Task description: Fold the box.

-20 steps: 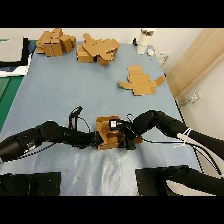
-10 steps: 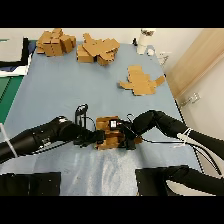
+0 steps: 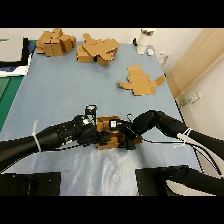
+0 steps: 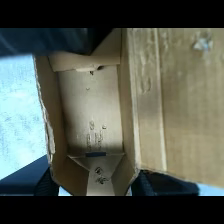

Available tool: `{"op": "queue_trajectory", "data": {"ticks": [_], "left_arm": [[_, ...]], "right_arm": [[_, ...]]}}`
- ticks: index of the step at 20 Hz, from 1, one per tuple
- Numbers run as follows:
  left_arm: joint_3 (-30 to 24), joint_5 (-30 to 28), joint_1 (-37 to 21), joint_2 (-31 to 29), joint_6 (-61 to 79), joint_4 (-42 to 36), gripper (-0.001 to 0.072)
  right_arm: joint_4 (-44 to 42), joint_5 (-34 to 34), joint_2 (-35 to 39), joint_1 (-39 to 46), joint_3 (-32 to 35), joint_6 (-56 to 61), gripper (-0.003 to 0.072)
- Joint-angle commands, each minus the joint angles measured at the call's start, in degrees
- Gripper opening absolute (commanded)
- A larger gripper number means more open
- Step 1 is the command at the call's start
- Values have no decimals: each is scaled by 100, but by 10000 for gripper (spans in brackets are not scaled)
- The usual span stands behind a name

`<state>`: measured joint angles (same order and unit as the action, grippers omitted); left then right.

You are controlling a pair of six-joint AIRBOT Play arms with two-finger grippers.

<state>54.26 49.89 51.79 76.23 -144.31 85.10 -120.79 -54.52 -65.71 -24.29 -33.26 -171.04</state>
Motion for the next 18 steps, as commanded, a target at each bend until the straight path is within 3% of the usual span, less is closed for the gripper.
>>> {"op": "queue_trajectory", "data": {"ticks": [1, 2, 3, 12, 14, 16, 17, 18], "left_arm": [[142, 83, 39, 142, -98, 109, 537], [142, 85, 39, 155, -98, 101, 531], [140, 87, 61, 166, -39, 79, 445], [437, 229, 282, 542, -13, 116, 436], [437, 223, 282, 568, -13, 136, 225], [435, 225, 282, 568, -9, 136, 67], [435, 225, 282, 568, -7, 136, 11], [435, 225, 286, 568, -9, 136, 11]], "right_arm": [[-2, 2, -4, 2, 0, 0, 535], [-2, 2, -4, 2, 0, 0, 535], [-2, 2, -4, 2, 0, 0, 536], [-2, 0, -4, 2, 0, 0, 535], [-2, 2, -4, 2, 0, 0, 535], [-2, 0, -4, 2, 0, 0, 535], [-2, 0, -4, 2, 2, 0, 536], [-2, 2, -4, 2, 0, 0, 536]]}}
